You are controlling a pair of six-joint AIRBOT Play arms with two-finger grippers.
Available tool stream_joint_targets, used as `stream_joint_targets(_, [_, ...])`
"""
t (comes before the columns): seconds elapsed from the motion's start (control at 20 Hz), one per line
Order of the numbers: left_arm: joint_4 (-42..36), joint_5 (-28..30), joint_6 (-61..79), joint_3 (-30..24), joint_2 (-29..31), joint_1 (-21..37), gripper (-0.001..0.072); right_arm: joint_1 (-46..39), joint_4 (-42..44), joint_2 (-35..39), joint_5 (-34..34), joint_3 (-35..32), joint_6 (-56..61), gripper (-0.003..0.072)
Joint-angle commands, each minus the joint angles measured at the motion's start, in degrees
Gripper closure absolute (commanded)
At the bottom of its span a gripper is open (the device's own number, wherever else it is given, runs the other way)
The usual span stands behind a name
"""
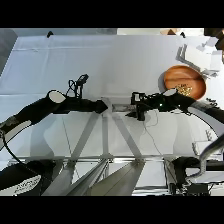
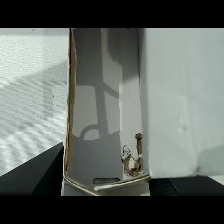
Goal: Fold the box and place the chain.
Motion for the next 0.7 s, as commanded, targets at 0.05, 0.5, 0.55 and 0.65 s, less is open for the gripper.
stream_joint_targets(0.05, [6.78,5.70,-2.27,0.02,-0.15,-2.14,0.0129,0.02,0.02,-0.02,0.02,0.04,0.00,0.0288])
stream_joint_targets(0.5, [7.21,9.53,-5.62,0.22,-0.09,-5.16,0.0152,0.02,0.02,-0.02,0.02,0.04,0.00,0.0288])
stream_joint_targets(0.55, [8.87,9.46,-7.10,0.26,-0.09,-5.66,0.0152,0.02,0.02,-0.02,0.02,0.04,0.00,0.0288])
stream_joint_targets(0.65, [15.21,8.26,-15.74,1.16,-0.09,-6.19,0.0152,0.02,0.02,-0.02,0.02,0.04,0.00,0.0288])
